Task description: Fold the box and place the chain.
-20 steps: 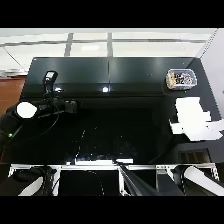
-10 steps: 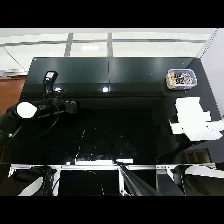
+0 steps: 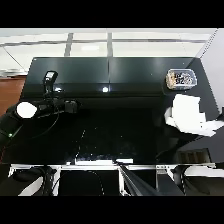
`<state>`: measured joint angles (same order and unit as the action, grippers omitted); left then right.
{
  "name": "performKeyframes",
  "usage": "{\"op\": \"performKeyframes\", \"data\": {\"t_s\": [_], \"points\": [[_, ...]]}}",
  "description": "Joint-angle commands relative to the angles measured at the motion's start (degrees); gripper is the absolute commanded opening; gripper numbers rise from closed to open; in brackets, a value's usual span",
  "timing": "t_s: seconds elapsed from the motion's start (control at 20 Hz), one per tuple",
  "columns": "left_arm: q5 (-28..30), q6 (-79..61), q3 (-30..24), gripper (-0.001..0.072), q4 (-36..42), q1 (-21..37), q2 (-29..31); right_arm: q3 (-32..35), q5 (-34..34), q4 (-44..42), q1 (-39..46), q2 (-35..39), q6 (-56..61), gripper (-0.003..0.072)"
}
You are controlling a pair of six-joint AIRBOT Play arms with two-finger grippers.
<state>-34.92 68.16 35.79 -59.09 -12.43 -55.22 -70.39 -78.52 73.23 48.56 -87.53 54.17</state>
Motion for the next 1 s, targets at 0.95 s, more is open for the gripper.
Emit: {"op": "performKeyframes", "data": {"t_s": [0.95], "points": [[-22.9, -13.9, 10.3, 0.0694, 29.8, 2.5, -21.4, 50.5, 53.3, -55.5, -65.3, 33.8, -5.2, 0.0013]]}}
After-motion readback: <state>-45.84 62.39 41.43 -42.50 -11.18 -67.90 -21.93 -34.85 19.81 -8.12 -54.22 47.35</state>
